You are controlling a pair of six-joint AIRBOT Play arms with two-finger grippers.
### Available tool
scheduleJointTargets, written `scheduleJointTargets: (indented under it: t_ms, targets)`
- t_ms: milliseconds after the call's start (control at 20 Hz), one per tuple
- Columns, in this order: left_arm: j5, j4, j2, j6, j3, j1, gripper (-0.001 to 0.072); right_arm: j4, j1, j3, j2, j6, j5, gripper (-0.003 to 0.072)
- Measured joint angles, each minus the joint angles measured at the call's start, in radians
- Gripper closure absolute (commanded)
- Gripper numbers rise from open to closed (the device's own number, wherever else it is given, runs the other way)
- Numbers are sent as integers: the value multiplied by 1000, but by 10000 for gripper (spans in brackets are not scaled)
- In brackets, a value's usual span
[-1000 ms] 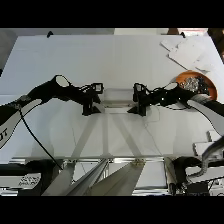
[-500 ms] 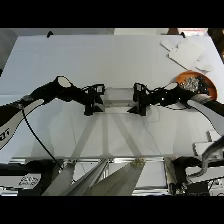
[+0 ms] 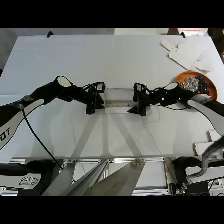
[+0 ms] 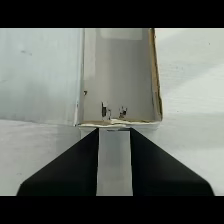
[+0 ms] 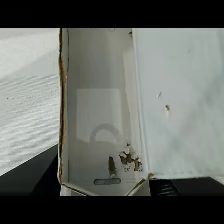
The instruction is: Fold the box and place the chain.
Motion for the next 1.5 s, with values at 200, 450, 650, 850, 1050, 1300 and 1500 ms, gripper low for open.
scheduleJointTargets:
  t_ms: [200, 450, 650, 850, 1050, 1300, 1500]
  targets:
    - [-8, -11, -9, 0, 0, 0, 644, 0, 0, 0, 0, 0, 0, 287]
    - [-10, -46, -13, 4, 0, 0, 670, 0, -1, 0, 0, 0, 0, 287]
    - [-12, -82, -24, 7, 0, 0, 469, 1, -1, 0, 0, 0, -2, 287]
    - [-11, -99, -35, 7, 0, 0, 207, 0, -1, 0, 0, 0, -2, 287]
    - [-11, -102, -39, 7, 0, 0, 471, 0, -1, 0, 0, 0, -1, 287]
    - [-17, -100, -35, 5, 0, 0, 700, 1, 0, 0, 0, 0, 2, 287]
    - [-19, -86, 8, -20, 0, 2, 700, 1, 0, 0, 0, 0, 1, 287]
